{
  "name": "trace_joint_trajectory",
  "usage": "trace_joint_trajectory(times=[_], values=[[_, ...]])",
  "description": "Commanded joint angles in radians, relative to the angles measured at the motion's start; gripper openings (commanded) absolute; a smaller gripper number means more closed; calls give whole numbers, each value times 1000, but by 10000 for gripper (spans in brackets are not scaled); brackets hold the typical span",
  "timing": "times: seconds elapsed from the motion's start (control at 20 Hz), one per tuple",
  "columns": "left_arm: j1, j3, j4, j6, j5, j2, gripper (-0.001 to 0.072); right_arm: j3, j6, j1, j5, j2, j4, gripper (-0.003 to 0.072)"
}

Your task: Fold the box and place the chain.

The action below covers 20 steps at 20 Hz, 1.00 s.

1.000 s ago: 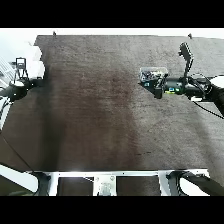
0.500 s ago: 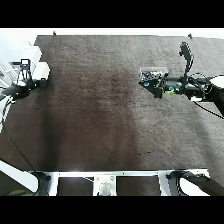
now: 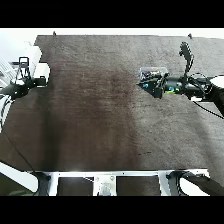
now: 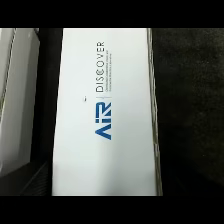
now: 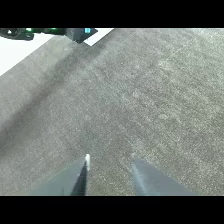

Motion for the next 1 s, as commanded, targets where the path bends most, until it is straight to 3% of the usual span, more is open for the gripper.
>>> trace_joint_trajectory(times=[0.0,0.2,0.45,0.65,0.7,0.8,0.85,0.9,0.95], values=[[6,1,40,5,-85,36,720,0,1,1,1,-1,0,470],[6,0,167,-78,-159,110,720,0,2,0,13,6,0,473],[6,1,511,-346,-203,274,720,0,41,-1,34,14,0,472],[6,1,511,-434,-280,406,720,0,83,0,58,37,11,428],[6,1,511,-449,-308,431,720,0,86,0,71,50,15,406],[6,1,505,-475,-403,481,694,0,130,-1,92,90,14,254],[6,1,487,-475,-463,509,671,0,140,-1,91,114,12,117],[6,0,469,-474,-541,538,401,0,140,-1,90,148,1,5],[6,0,442,-448,-634,571,117,0,158,-1,79,183,-23,4]])
